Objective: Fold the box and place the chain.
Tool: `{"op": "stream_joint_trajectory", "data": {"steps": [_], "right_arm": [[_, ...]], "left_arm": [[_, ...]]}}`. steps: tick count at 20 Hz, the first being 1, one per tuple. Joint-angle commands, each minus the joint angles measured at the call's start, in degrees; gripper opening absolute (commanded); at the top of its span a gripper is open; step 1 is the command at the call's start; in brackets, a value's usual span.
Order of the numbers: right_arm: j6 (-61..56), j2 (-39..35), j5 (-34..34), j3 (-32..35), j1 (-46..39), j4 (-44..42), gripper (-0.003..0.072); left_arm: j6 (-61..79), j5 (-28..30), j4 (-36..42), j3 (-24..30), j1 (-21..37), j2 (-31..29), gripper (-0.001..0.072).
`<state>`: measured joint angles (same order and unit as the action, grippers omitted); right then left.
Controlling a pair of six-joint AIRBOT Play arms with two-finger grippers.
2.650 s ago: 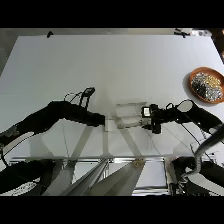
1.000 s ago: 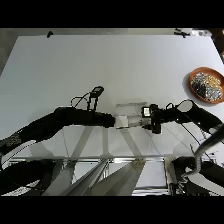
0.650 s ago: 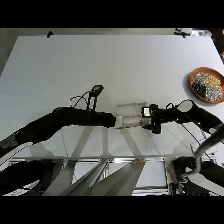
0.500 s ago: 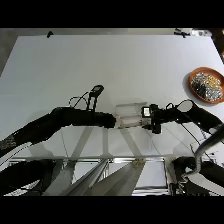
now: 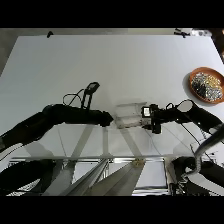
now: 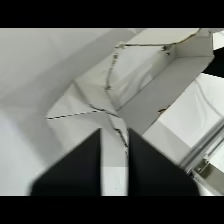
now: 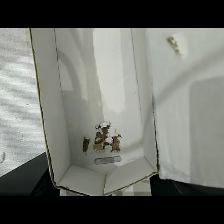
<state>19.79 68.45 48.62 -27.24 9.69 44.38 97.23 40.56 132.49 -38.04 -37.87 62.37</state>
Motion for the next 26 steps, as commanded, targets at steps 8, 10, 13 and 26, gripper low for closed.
{"op": "stream_joint_trajectory", "data": {"steps": [8, 10, 13, 26], "right_arm": [[-0.02, -0.04, 0.00, -0.04, 0.00, 0.00, 0.0433], [0.00, -0.04, 0.00, -0.04, 0.00, 0.00, 0.0433], [0.00, -0.04, 0.00, -0.04, 0.00, 0.00, 0.0433], [0.00, -0.04, 0.00, -0.04, 0.00, 0.00, 0.0433]], "left_arm": [[-11.58, 6.38, -9.94, 3.17, 4.61, 3.04, 0.0008], [-11.02, 3.87, -6.67, 3.15, 2.36, 6.40, 0.0008], [-8.39, 1.18, -2.36, 3.15, -0.26, 8.39, 0.0007], [-4.96, -5.77, 4.87, 3.15, -1.66, 8.50, 0.0007]]}}
